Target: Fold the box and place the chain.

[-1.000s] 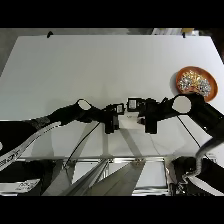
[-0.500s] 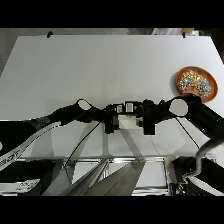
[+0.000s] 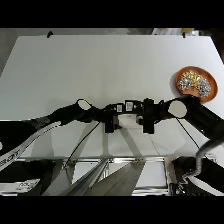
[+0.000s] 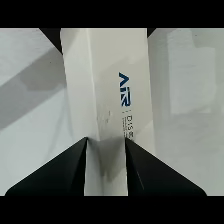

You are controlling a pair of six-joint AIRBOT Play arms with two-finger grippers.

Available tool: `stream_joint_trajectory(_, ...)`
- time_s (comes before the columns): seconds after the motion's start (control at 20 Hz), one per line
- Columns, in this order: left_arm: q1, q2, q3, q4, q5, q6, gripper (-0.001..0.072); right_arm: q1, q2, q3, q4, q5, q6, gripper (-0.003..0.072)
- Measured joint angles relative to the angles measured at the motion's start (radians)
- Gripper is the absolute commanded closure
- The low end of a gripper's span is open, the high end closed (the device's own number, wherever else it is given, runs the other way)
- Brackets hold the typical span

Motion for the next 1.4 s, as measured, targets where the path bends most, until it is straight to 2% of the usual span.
stream_joint_trajectory(0.05, 0.000, 0.000, 0.000, 0.000, 0.000, 0.000, 0.0432, 0.000, 0.001, 0.000, -0.001, -0.001, 0.001, 0.0472)
stream_joint_trajectory(0.1, 0.000, 0.000, 0.000, 0.000, 0.000, 0.000, 0.0432, 0.000, 0.003, 0.000, -0.001, -0.002, 0.001, 0.0510)
stream_joint_trajectory(0.65, 0.000, 0.000, 0.000, 0.002, -0.003, 0.003, 0.0432, 0.000, 0.027, -0.043, 0.019, -0.039, 0.003, 0.0506)
stream_joint_trajectory(0.7, 0.000, 0.000, 0.000, 0.003, -0.003, 0.003, 0.0432, 0.000, 0.027, -0.051, 0.024, -0.045, 0.003, 0.0497)
stream_joint_trajectory(0.8, 0.000, 0.000, 0.000, 0.003, -0.003, 0.005, 0.0432, 0.000, 0.028, -0.064, 0.039, -0.052, 0.003, 0.0407)
stream_joint_trajectory(1.4, 0.000, 0.000, 0.000, 0.002, -0.006, 0.001, 0.0432, -0.002, 0.078, -0.077, 0.153, -0.032, 0.003, 0.0408)
